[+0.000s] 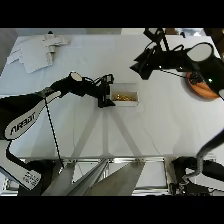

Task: Fold the box and place the chain.

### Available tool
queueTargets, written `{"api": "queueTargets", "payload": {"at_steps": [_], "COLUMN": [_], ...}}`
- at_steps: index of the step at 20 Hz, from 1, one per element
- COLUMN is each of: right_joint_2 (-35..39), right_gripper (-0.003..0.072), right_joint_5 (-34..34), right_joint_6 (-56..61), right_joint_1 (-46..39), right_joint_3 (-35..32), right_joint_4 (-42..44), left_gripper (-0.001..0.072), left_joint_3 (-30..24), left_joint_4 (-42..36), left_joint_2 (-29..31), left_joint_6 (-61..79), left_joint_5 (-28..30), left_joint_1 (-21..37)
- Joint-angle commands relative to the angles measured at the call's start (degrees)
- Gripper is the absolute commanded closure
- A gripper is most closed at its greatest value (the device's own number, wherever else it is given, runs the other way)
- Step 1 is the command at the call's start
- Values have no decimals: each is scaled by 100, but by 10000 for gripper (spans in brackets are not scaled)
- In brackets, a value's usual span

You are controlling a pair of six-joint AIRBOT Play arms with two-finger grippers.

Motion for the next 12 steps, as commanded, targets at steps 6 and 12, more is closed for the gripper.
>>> {"api": "queueTargets", "payload": {"at_steps": [6,12], "right_joint_2": [-1281,-1360], "right_gripper": [329,329], "right_joint_5": [205,1281], "right_joint_6": [1064,944], "right_joint_1": [-4,-4], "right_joint_3": [348,348], "right_joint_4": [-1019,-826], "left_gripper": [372,372], "left_joint_3": [0,0], "left_joint_4": [0,0], "left_joint_2": [-2,-2], "left_joint_6": [0,0], "left_joint_5": [2,2], "left_joint_1": [-2,-2]}}
